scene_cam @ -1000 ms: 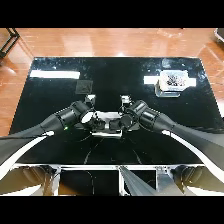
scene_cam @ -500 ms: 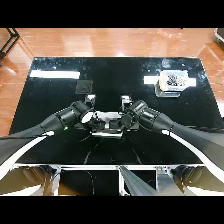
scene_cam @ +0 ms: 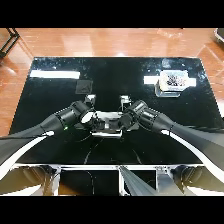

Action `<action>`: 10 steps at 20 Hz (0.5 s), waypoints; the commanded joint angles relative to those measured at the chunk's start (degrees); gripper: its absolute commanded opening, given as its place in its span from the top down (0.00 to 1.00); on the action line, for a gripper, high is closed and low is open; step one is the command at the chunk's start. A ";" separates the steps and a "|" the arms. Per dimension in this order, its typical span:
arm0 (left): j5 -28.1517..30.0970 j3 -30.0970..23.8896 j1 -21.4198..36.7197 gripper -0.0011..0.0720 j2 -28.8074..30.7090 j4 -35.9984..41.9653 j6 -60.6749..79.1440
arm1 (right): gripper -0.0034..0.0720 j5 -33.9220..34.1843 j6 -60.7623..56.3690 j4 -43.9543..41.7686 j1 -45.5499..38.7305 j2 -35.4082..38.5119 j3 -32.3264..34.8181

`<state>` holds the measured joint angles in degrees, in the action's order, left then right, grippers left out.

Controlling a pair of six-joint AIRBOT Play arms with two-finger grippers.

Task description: Fold the box and place the chain.

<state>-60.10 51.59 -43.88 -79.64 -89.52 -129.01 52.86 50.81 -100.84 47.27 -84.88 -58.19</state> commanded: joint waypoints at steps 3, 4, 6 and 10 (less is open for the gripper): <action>0.04 -0.02 -0.04 0.95 0.00 -0.02 0.00 | 0.53 0.96 0.87 0.09 0.11 0.76 -0.07; 0.07 -0.02 -0.04 0.95 0.00 0.00 -0.02 | 0.54 1.05 0.87 0.22 0.07 1.09 -0.07; 0.04 -0.02 -0.04 0.95 0.00 0.00 0.00 | 0.54 1.53 0.85 0.39 0.07 1.29 -0.07; 0.07 -0.02 -0.04 0.95 0.00 0.00 -0.02 | 0.57 2.47 0.50 0.42 0.13 1.27 -0.07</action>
<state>-60.07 51.59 -43.88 -79.64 -89.52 -128.99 54.74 51.48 -100.62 47.33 -83.77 -58.19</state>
